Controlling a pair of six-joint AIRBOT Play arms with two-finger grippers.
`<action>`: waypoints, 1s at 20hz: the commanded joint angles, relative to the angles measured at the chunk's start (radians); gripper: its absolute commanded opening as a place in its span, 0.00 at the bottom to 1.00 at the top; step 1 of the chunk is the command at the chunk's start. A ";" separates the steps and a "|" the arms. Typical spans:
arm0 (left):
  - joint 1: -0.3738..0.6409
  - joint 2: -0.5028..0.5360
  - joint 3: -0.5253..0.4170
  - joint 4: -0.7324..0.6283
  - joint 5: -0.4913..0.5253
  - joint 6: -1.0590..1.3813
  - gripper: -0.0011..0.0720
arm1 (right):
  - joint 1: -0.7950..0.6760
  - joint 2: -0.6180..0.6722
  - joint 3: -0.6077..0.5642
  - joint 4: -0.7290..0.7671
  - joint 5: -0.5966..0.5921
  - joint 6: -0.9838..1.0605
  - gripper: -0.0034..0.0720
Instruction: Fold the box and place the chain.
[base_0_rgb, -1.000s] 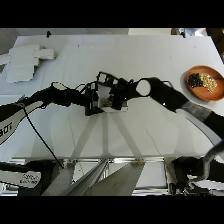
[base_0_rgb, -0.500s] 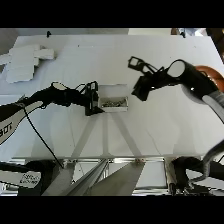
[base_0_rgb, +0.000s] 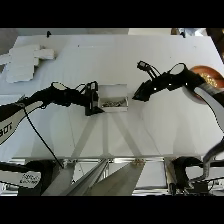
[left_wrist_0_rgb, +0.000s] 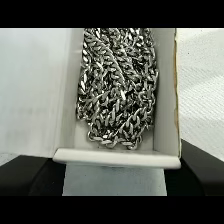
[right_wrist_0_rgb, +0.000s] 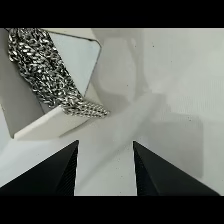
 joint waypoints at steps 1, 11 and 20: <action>0.000 0.001 0.000 0.000 0.000 0.000 0.79 | -0.002 -0.032 0.000 0.036 -0.019 -0.138 0.47; 0.000 0.001 0.000 0.000 0.000 0.000 0.79 | 0.098 -0.032 0.000 0.045 -0.073 -0.237 0.46; 0.000 0.001 0.000 0.000 0.000 0.000 0.79 | 0.107 -0.032 0.000 0.007 -0.095 -0.224 0.07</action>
